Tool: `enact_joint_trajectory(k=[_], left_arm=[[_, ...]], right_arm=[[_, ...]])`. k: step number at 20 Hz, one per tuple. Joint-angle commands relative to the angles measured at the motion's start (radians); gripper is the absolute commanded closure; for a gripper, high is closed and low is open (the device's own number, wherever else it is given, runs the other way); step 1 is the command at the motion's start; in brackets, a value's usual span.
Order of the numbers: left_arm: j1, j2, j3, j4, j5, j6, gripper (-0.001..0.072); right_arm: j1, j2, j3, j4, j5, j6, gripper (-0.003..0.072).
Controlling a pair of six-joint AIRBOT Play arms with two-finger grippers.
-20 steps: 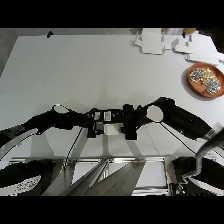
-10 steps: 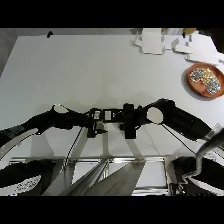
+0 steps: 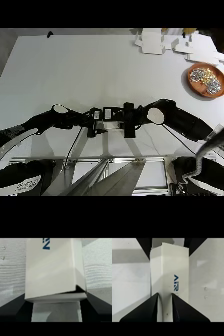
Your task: Fold the box and place the chain.
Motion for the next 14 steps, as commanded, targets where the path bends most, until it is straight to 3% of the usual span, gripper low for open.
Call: enact_joint_trajectory(k=[1,12,14], left_arm=[[-0.001,0.0,0.001,0.002,-0.003,0.0,0.0453],[-0.001,0.0,0.001,0.002,-0.003,0.0,0.0453],[-0.001,0.0,0.001,0.001,-0.003,0.0,0.0453]], right_arm=[[0.001,0.008,0.0,-0.014,0.003,0.016,0.0538],[0.001,-0.037,0.0,-0.009,0.019,0.042,0.0516],[0.001,-0.035,0.0,0.008,0.052,0.041,0.0397]])
